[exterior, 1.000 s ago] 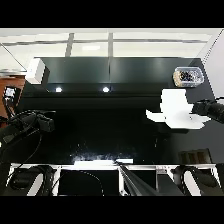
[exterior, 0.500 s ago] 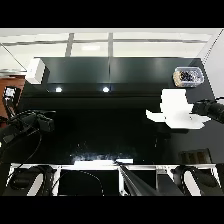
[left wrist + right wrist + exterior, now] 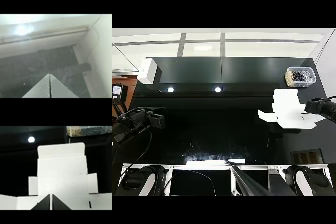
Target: Fold the box and place the chain.
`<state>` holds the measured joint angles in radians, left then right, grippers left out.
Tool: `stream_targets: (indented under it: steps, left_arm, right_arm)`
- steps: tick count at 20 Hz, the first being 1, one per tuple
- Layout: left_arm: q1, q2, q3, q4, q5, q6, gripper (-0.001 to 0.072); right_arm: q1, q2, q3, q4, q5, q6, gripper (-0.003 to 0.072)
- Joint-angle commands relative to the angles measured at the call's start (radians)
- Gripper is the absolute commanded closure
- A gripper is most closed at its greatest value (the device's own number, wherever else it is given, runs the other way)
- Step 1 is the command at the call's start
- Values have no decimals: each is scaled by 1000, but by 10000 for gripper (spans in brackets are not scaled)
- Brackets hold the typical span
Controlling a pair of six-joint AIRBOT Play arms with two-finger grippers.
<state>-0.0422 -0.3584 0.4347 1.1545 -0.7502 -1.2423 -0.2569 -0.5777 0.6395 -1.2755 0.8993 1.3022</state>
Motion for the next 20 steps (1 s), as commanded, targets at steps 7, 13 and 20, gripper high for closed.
stream_targets:
  steps: [7, 13, 20]
  left_arm:
    - [-2, -68, -14, -152, 160, -2, 3]
    - [-8, -130, -14, -150, 109, 5, 4]
    - [-8, -130, -14, -150, 93, 5, 4]
  right_arm:
    - [-1, -66, -3, -66, -76, 74, -14]
    - [-283, -397, 185, -316, -117, 315, -14]
    - [-705, -799, 430, 227, 263, -102, -13]
